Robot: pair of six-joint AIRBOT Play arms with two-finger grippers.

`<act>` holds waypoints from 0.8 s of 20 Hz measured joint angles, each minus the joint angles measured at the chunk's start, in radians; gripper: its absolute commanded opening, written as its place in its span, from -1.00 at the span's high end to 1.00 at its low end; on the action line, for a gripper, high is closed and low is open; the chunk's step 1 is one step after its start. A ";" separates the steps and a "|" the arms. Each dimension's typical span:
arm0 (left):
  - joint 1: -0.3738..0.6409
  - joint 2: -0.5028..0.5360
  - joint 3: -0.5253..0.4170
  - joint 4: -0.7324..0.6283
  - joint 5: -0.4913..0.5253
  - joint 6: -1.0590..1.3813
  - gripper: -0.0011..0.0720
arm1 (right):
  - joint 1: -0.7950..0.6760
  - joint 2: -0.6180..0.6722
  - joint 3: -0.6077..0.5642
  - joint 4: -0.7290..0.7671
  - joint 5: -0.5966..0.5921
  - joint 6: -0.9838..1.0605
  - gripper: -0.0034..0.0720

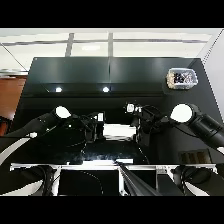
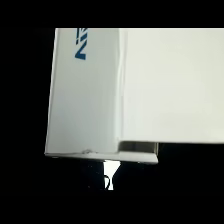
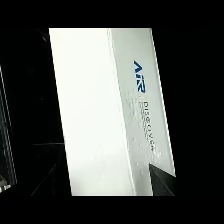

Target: Fold the box and place the chain.

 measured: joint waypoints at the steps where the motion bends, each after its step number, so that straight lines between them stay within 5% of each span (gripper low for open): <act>1: 0.000 0.000 0.000 0.000 0.000 0.000 -0.28 | 0.000 0.000 0.000 0.001 0.000 0.000 -0.93; 12: 0.000 0.000 0.000 0.000 0.000 0.000 -0.28 | 0.045 0.000 -0.023 -0.020 -0.045 0.000 -0.93; 14: 0.000 0.000 0.000 0.000 0.000 0.000 -0.28 | 0.051 0.000 -0.023 -0.034 -0.054 0.001 -0.72; 16: 0.000 0.000 0.000 0.000 0.000 0.000 -0.28 | 0.053 0.000 -0.023 -0.040 -0.058 0.003 -0.72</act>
